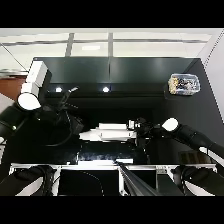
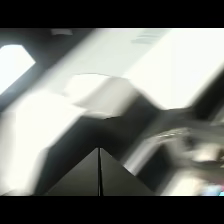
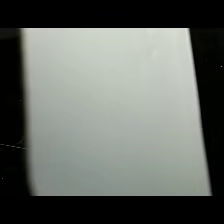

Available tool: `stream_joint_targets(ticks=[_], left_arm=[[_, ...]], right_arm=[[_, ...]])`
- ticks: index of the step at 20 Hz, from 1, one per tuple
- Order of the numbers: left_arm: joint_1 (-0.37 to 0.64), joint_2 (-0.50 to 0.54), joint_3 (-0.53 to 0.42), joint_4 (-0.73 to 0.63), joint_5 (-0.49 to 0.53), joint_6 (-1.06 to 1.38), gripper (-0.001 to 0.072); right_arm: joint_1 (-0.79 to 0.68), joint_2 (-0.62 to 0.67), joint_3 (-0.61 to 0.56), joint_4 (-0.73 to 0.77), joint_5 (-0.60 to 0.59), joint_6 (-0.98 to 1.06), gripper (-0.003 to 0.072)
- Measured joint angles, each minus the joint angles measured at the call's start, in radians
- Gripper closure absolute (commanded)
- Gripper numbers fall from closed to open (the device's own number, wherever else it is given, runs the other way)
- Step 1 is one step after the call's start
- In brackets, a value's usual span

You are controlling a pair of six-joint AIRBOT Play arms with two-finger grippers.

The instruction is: Fold the box and place the chain.

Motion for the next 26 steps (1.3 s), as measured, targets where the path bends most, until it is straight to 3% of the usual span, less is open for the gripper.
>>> stream_joint_targets(ticks=[2, 5, 10, 13, 17, 24, 25, 26], left_arm=[[-0.043, 0.006, -0.061, -0.157, 0.041, 0.045, 0.0681], [-0.13, 0.008, -0.127, -0.321, 0.2, 0.129, 0.0681], [-0.269, 0.005, -0.167, -0.426, 0.611, 0.207, 0.068], [-0.312, -0.028, -0.174, -0.441, 0.764, 0.254, 0.068], [-0.334, -0.094, -0.177, -0.438, 0.832, 0.283, 0.068], [-0.332, -0.136, -0.172, -0.349, 0.833, 0.296, 0.0676], [-0.315, -0.126, -0.166, -0.326, 0.811, 0.298, 0.0653], [-0.293, -0.11, -0.159, -0.298, 0.795, 0.298, 0.0506]], right_arm=[[0.0, 0.0, 0.0, 0.0, 0.0, 0.0, 0.0171], [0.0, 0.0, 0.0, 0.0, 0.0, 0.0, 0.0171], [0.0, 0.0, 0.0, 0.0, 0.0, 0.0, 0.0171], [0.0, 0.0, 0.0, 0.0, 0.0, 0.0, 0.0171], [0.0, 0.0, 0.0, 0.0, 0.0, 0.0, 0.0171], [0.0, 0.0, 0.0, 0.0, 0.0, 0.0, 0.0171], [0.0, 0.0, 0.0, 0.0, 0.0, 0.0, 0.0171], [0.0, 0.0, 0.0, 0.0, 0.0, 0.0, 0.0171]])
